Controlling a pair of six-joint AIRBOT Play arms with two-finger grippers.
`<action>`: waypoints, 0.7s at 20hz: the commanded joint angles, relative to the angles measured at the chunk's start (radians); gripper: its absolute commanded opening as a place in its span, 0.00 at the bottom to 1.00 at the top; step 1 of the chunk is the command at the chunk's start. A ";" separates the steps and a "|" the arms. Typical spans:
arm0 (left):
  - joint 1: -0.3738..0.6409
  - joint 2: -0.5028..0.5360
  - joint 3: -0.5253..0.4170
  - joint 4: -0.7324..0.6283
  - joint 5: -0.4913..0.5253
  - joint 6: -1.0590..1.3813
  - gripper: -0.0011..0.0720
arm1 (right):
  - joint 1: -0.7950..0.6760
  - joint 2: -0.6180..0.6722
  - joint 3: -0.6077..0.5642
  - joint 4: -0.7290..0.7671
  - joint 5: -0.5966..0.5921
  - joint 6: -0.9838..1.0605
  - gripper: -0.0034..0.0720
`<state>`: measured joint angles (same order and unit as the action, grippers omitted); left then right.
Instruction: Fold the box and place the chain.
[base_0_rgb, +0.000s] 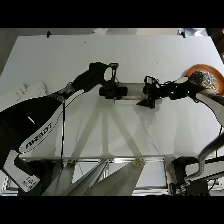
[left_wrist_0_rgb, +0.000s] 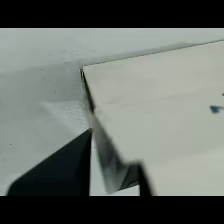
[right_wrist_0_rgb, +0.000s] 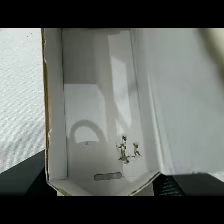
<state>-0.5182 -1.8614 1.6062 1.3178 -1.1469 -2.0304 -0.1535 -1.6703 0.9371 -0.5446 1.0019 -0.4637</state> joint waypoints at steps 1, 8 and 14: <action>-0.002 -0.001 0.036 0.037 0.004 -0.017 0.32 | 0.001 0.000 0.000 0.000 0.005 -0.002 0.70; -0.011 -0.030 0.052 0.068 -0.035 -0.061 0.32 | 0.001 0.000 0.000 0.000 0.005 -0.002 0.70; -0.015 -0.043 0.052 0.067 -0.036 -0.053 0.03 | 0.001 0.000 0.000 0.000 0.005 -0.002 0.70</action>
<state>-0.5312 -1.8977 1.6581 1.3884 -1.1843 -2.0872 -0.1535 -1.6703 0.9371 -0.5449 1.0103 -0.4671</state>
